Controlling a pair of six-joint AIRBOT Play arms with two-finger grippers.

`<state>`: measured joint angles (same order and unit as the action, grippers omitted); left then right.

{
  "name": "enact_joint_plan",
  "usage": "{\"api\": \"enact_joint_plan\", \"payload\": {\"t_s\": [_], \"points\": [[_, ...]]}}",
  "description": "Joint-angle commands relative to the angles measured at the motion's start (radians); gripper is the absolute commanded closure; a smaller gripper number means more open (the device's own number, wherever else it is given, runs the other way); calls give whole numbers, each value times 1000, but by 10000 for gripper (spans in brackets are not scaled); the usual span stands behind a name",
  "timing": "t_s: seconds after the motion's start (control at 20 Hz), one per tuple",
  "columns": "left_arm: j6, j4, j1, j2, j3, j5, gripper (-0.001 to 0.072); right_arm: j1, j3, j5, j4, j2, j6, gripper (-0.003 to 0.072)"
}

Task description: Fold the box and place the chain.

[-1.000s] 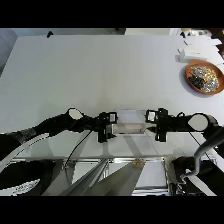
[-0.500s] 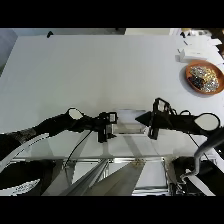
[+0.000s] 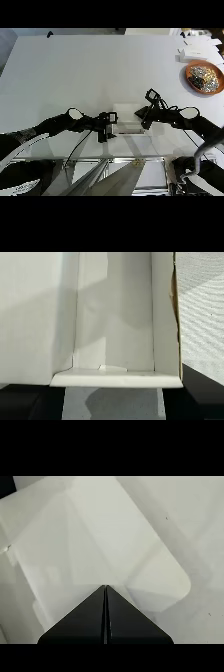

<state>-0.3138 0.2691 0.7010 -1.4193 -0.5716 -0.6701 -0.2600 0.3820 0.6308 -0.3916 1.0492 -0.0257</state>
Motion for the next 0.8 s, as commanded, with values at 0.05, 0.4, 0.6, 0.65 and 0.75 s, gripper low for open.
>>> {"api": "enact_joint_plan", "payload": {"t_s": [0.05,0.4,0.6,0.65,0.75], "points": [[0,0,-1,1,0,0,598,0,5,14,27,12,-3,669],[0,0,-1,1,0,0,598,0,126,217,-306,-226,0,670],[0,0,-1,1,0,0,598,0,122,397,-723,-246,-5,666],[0,0,-1,1,0,0,598,0,122,417,-779,-246,-20,591],[0,0,-1,1,0,0,598,0,120,418,-788,-246,-29,297]]}}
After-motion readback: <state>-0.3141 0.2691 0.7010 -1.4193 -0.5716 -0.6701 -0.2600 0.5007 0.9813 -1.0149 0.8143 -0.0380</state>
